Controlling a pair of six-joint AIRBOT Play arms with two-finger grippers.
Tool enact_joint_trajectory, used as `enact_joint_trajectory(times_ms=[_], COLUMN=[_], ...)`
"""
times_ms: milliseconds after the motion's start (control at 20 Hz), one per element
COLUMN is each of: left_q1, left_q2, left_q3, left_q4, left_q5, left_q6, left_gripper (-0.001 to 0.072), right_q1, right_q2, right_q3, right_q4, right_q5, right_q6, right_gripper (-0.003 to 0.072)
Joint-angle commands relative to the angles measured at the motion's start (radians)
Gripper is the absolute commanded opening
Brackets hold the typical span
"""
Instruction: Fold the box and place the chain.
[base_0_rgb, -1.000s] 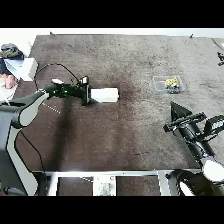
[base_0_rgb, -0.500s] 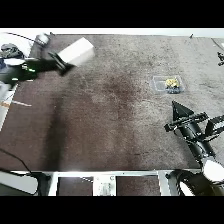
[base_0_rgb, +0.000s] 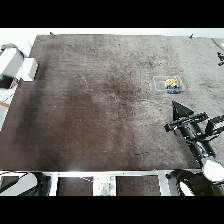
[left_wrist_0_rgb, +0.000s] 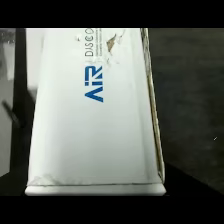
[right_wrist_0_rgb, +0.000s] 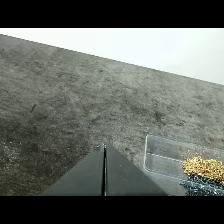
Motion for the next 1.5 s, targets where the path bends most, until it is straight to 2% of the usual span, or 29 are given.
enact_joint_trajectory(times_ms=[0, 200, 450, 650, 800, 1150, 1200, 1250, 1300, 1450], left_q1=[0.103, 0.103, 0.103, 0.103, 0.103, 0.103, 0.103, 0.103, 0.103, 0.103], left_q2=[0.03, -0.015, -0.146, -0.168, -0.201, -0.247, -0.247, -0.246, -0.243, -0.196], left_q3=[-0.138, -0.214, -0.202, -0.202, -0.202, -0.202, -0.202, -0.202, -0.202, -0.199], left_q4=[0.065, 0.076, 0.08, 0.084, 0.083, 0.105, 0.105, 0.104, 0.104, 0.102], left_q5=[0.061, 0.101, 0.092, 0.217, 0.166, 0.156, 0.156, 0.157, 0.159, 0.159], left_q6=[-0.003, 0.013, 0.027, 0.085, 0.139, 0.134, 0.134, 0.133, 0.125, 0.124], left_gripper=[0.0005, 0.0005, 0.0005, 0.0005, 0.0005, 0.0013, 0.0184, 0.0585, 0.071, 0.0712], right_q1=[0.001, 0.001, 0.001, 0.001, 0.001, 0.001, 0.001, 0.001, 0.001, 0.001], right_q2=[0.0, 0.0, 0.0, 0.0, 0.0, 0.0, 0.0, 0.0, 0.0, 0.0], right_q3=[0.0, 0.0, 0.0, 0.0, 0.0, 0.0, 0.0, 0.0, 0.0, 0.0], right_q4=[0.0, 0.0, 0.0, 0.0, 0.0, 0.0, 0.0, 0.0, 0.0, 0.0], right_q5=[0.0, -0.005, -0.012, -0.015, -0.015, -0.015, -0.015, -0.015, -0.015, -0.015], right_q6=[0.0, 0.0, 0.0, 0.0, 0.0, 0.0, 0.0, 0.0, 0.0, 0.0], right_gripper=[-0.0011, -0.0011, -0.0011, -0.0011, -0.0011, -0.0011, -0.0011, -0.0011, -0.0011, -0.0011])
